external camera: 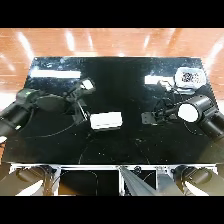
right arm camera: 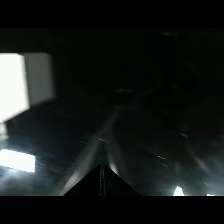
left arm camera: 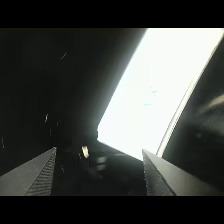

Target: Fold the box and place the chain.

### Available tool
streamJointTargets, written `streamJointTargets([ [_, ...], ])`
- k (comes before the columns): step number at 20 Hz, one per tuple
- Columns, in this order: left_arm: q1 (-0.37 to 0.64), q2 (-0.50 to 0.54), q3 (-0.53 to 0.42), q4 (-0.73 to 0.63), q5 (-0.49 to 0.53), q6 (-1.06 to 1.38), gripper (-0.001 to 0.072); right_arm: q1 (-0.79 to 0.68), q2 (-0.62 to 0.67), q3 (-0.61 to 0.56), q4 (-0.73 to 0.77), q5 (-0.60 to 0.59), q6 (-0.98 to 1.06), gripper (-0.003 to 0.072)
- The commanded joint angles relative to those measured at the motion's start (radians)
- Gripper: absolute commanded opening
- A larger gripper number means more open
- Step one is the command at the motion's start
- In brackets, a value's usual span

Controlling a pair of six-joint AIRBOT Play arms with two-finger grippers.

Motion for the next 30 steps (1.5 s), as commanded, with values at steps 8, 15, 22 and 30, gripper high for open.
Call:
streamJointTargets([
  [8, -0.049, -0.102, 0.039, -0.033, 0.05, 0.344, 0.063, -0.006, 0.008, 0.0, -0.093, 0.007, 0.004, 0.0028],
  [15, 0.029, -0.102, -0.022, -0.103, 0.025, 0.481, 0.0631, -0.006, 0.008, 0.0, -0.094, -0.003, 0.03, 0.0028],
  [22, 0.076, -0.107, -0.026, -0.266, 0.053, 0.486, 0.0628, -0.006, 0.008, 0.0, -0.094, -0.012, 0.031, 0.0028],
  [30, 0.075, -0.139, -0.042, -0.29, 0.055, 0.557, 0.0622, -0.006, 0.008, 0.0, -0.101, -0.014, 0.031, 0.0028],
])
